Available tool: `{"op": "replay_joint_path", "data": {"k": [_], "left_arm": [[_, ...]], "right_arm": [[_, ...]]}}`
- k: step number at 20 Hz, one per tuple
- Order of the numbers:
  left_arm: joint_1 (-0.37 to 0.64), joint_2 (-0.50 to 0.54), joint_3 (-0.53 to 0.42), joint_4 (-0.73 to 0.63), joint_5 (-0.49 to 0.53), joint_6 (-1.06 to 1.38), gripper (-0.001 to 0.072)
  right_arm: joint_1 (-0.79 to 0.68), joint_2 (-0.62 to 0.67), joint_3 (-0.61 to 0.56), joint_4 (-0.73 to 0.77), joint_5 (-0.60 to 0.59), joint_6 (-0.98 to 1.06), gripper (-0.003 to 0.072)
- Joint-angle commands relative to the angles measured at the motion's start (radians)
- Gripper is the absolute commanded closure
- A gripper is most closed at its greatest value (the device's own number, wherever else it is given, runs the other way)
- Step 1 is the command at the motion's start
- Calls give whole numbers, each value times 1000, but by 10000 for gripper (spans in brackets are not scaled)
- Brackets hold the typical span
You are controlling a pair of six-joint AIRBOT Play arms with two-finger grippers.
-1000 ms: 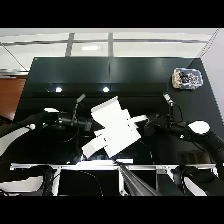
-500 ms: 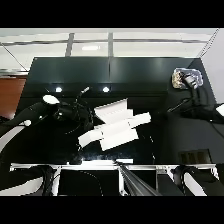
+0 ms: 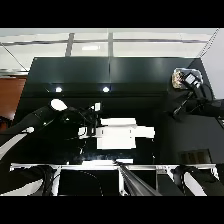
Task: Fold the box and place the chain.
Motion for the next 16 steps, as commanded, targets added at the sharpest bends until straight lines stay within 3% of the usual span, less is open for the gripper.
{"op": "replay_joint_path", "data": {"k": [1,10,16], "left_arm": [[-6,-16,-14,-61,58,135,685],[-21,-51,-16,-55,122,102,683],[-85,-51,-16,39,190,48,683]], "right_arm": [[0,-1,-53,149,-4,-246,8],[62,-2,-165,201,-4,-304,8],[122,-2,-243,137,-34,-304,8]]}}
